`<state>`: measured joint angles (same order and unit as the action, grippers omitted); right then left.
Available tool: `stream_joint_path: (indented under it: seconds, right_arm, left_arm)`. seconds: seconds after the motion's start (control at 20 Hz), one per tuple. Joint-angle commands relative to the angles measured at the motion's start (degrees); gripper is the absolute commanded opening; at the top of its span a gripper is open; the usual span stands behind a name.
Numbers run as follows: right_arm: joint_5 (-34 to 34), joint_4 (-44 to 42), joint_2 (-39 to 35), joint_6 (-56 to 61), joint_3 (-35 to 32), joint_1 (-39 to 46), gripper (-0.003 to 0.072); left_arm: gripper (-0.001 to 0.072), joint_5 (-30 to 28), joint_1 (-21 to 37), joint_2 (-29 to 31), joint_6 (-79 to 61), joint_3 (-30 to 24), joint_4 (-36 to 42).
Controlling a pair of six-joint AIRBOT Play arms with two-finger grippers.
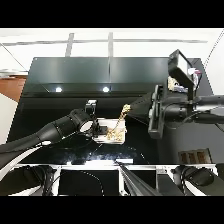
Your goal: Fold the box and place the chain.
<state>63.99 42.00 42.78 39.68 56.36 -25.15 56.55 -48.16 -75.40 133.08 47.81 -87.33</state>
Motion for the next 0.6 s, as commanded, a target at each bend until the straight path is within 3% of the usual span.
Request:
stream_joint_path:
  seconds: [0.0,0.35,0.55]
  right_arm:
    - [2.08,4.35,-2.27,2.16,2.10,3.61,0.0041]
    - [7.89,3.74,-4.96,5.35,11.08,10.32,0.0041]
    - [8.22,-4.59,-4.94,5.53,14.23,10.32,0.0041]
  left_arm:
    - [0.0031,0.50,0.00,0.02,0.00,0.04,-0.04]
    - [0.0031,0.72,0.00,0.02,0.00,0.04,-0.04]
    - [0.0031,0.70,0.00,0.02,0.00,0.04,-0.07]
